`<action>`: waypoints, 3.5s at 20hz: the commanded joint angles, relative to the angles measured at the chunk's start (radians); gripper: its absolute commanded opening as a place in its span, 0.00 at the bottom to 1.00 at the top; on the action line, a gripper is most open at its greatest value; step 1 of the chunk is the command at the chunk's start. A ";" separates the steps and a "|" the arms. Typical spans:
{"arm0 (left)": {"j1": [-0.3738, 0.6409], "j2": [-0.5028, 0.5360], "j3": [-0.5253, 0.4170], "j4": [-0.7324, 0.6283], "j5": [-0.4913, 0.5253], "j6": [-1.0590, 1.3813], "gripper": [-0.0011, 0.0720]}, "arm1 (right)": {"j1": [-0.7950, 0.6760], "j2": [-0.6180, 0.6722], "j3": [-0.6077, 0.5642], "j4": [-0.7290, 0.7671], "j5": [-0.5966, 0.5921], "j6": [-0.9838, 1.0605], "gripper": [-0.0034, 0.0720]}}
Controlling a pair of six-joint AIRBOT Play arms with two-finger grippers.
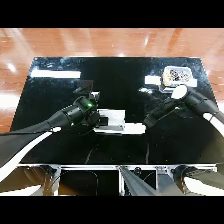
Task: Fold the box and place the chain.
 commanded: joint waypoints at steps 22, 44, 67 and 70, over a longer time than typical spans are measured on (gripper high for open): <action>-0.002 0.000 0.000 0.000 0.000 0.000 0.05 | 0.110 0.005 -0.226 0.456 -0.264 0.290 0.58; -0.002 0.000 0.000 0.000 0.000 0.000 0.05 | 0.110 0.006 -0.225 0.533 -0.105 0.198 0.58; -0.002 0.000 0.000 0.000 0.000 0.000 0.05 | 0.387 0.005 -0.011 0.101 -0.352 0.695 0.58; -0.002 0.000 0.000 0.000 0.001 0.000 0.05 | 0.455 0.005 0.047 -0.124 -0.345 0.922 0.58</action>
